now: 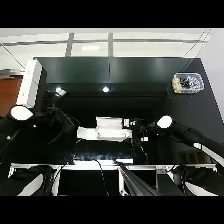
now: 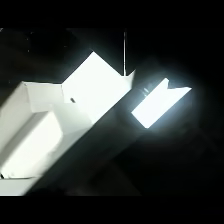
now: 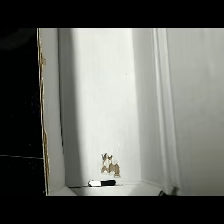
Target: Fold the box and place the chain.
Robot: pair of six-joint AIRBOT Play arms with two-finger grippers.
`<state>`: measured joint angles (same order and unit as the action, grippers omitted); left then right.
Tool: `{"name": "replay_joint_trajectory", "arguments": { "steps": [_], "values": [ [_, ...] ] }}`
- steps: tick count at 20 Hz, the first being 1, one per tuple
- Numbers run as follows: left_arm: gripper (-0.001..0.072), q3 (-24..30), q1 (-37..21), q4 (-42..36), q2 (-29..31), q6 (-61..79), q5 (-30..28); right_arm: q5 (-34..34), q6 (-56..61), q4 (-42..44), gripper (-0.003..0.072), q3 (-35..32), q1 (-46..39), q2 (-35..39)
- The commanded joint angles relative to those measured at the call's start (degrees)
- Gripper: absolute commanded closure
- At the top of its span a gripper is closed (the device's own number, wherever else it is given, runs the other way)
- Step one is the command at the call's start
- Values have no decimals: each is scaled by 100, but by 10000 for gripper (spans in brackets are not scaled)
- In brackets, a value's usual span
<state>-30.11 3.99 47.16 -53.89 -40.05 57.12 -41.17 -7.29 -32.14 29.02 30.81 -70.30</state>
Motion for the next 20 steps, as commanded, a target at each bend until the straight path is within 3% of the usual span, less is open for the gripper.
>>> {"name": "replay_joint_trajectory", "arguments": {
  "steps": [1, 4, 8, 11, 13, 15, 20],
  "values": [
    [683, 0, -1174, 22, -57, -1486, 367, -2, 2, 0, 227, 0, 2, 0],
    [682, 0, -1633, 216, -273, -1589, 658, 0, 2, 0, 227, 0, 2, 0],
    [683, 179, -1644, 538, -719, -2986, 621, 2, 4, 0, 227, 0, 2, 0],
    [683, 435, -1635, 304, -1180, -2964, 586, 2, 4, 0, 227, 0, 2, 0],
    [684, 619, -1587, -372, -1386, -2369, 573, 4, 4, 2, 227, 0, 2, 0],
    [684, 758, -1311, -999, -1534, -2048, 428, 4, 4, 0, 227, 0, 2, 0],
    [684, 761, -179, -1434, -1655, -2037, -326, 4, 4, 2, 227, 0, 2, 0]
  ]
}}
